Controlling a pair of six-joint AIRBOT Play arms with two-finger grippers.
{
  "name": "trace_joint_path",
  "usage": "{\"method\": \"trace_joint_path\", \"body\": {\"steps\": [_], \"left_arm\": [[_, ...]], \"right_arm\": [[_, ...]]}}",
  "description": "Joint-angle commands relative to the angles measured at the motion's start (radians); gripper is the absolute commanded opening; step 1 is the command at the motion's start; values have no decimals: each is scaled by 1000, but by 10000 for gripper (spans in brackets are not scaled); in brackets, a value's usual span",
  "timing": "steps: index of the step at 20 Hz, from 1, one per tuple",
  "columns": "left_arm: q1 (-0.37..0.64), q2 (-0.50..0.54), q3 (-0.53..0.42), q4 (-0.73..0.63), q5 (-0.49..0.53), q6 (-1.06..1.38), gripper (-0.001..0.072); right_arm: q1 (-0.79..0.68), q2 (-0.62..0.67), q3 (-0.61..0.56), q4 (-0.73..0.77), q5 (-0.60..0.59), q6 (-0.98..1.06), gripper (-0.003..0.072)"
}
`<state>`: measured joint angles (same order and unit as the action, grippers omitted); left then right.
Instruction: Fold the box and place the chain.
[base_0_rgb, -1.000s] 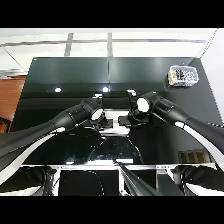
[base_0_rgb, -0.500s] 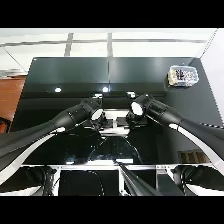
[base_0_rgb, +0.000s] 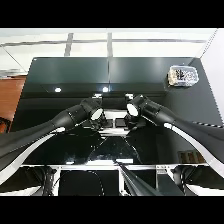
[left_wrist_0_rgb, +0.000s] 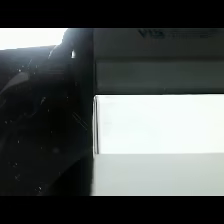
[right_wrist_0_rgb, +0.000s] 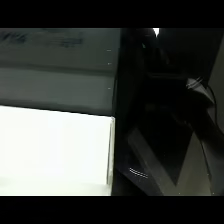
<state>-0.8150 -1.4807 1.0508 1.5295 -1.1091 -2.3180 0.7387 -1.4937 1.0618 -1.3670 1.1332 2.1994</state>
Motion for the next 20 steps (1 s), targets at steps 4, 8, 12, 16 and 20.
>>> {"method": "trace_joint_path", "body": {"steps": [4,8,12,16,20], "left_arm": [[0,-1,0,3,8,6,25],[0,-1,0,3,8,6,25],[0,-1,0,3,8,6,26],[1,-1,0,3,8,6,25],[1,-1,0,3,8,6,25]], "right_arm": [[3,-6,6,5,15,-3,19],[3,-6,6,1,11,-5,12],[3,0,6,2,11,-4,181],[3,74,6,1,23,-54,265],[3,268,6,-45,77,-111,264]]}}
